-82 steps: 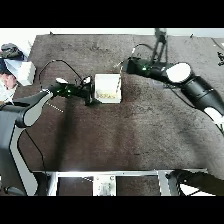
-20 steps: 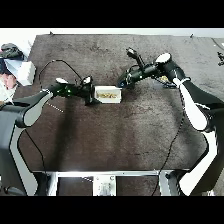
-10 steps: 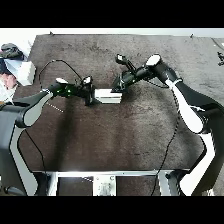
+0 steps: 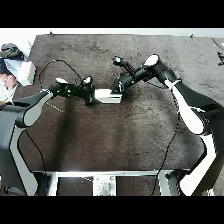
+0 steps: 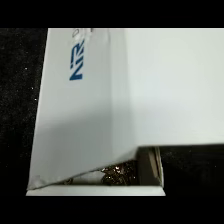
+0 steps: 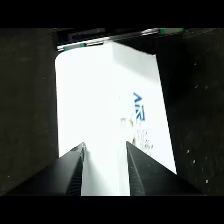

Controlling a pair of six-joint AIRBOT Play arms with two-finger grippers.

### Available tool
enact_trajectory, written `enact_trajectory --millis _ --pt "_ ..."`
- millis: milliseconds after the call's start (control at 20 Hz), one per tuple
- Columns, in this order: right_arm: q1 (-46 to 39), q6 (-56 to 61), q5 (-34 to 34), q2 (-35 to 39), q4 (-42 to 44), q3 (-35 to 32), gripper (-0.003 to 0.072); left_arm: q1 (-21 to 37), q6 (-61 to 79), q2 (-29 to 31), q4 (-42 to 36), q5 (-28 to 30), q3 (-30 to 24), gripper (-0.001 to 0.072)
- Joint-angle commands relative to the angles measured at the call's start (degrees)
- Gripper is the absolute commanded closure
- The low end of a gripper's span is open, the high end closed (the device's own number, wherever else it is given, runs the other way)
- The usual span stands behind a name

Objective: Fold the box and place the chain.

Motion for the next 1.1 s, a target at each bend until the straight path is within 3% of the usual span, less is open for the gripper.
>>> enact_trajectory --millis 0,100,350,400,450,650,750,1050 --pt "-0.3 0.1 -4.6 2.7 -0.2 -3.7 0.0388 0.0 0.0 0.0 0.0 0.0 0.0 0.0294" --pt "-0.2 -1.4 -6.9 2.9 -0.1 -4.4 0.0306 0.0 0.0 0.0 0.0 0.0 0.0 0.0294" --pt "0.6 -4.4 -6.3 2.1 1.4 -4.9 0.0305 0.0 0.0 0.0 0.0 0.0 0.0 0.0293" --pt "1.0 -5.3 -6.3 2.1 1.4 -5.2 0.0294 0.0 0.0 0.0 0.0 0.0 0.0 0.0293" --pt "1.3 -5.9 -6.1 2.1 1.5 -5.7 0.0230 0.0 0.0 0.0 0.0 0.0 0.0 0.0293" --pt "1.8 -7.0 -6.8 2.2 1.4 -8.2 0.0230 0.0 0.0 0.0 0.0 0.0 0.0 0.0294" --pt "1.8 -7.5 -9.4 2.1 1.2 -8.6 0.0191 0.0 0.0 0.0 0.0 0.0 0.0 0.0294" --pt "1.8 -10.4 -16.4 2.5 1.4 -8.4 0.0202 0.0 0.0 0.0 0.0 0.0 0.0 0.0294"
